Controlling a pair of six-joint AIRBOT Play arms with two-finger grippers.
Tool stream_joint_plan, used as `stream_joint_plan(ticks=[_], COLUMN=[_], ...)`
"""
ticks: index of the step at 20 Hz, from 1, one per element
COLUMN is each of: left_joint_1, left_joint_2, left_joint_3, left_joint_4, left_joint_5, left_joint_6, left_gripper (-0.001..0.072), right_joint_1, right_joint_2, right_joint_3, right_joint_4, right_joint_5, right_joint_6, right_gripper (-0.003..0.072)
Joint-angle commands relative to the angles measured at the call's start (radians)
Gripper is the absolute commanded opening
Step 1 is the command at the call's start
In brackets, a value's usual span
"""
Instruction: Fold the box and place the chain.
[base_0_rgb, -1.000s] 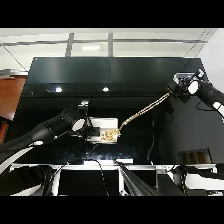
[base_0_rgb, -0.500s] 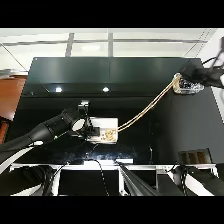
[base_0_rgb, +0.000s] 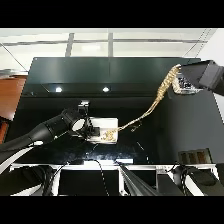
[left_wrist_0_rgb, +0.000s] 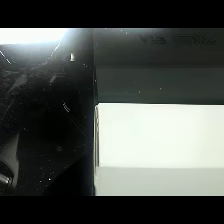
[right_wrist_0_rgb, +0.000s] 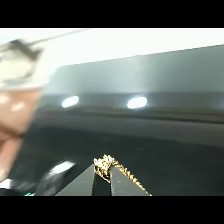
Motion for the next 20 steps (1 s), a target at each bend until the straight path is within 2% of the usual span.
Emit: stream_joint_plan(ticks=[1,5,9,13,19,20], left_joint_1=[0.0,0.0,0.0,0.0,0.0,0.0], left_joint_2=[0.0,0.0,0.0,0.0,0.0,0.0], left_joint_3=[0.0,0.0,0.0,0.0,0.0,0.0], left_joint_4=[-0.001,0.0,0.0,0.0,0.0,0.0], left_joint_5=[-0.001,0.0,0.0,0.001,0.001,0.0], left_joint_6=[0.0,0.0,0.0,0.0,0.0,0.0], left_gripper=[0.0032,0.0032,0.0032,0.0032,0.0032,0.0032], right_joint_1=[0.136,0.352,0.518,0.592,0.647,0.641], right_joint_2=[0.013,-0.06,-0.189,-0.312,-0.443,-0.446], right_joint_3=[0.002,-0.002,-0.061,-0.107,-0.111,-0.11], right_joint_4=[0.108,0.028,-0.01,-0.018,-0.014,-0.019], right_joint_5=[0.042,0.011,-0.064,-0.105,-0.135,-0.122], right_joint_6=[-0.007,0.048,0.046,0.038,0.023,0.025], right_gripper=[0.0016,0.0016,0.0016,0.0017,0.002,0.0174])
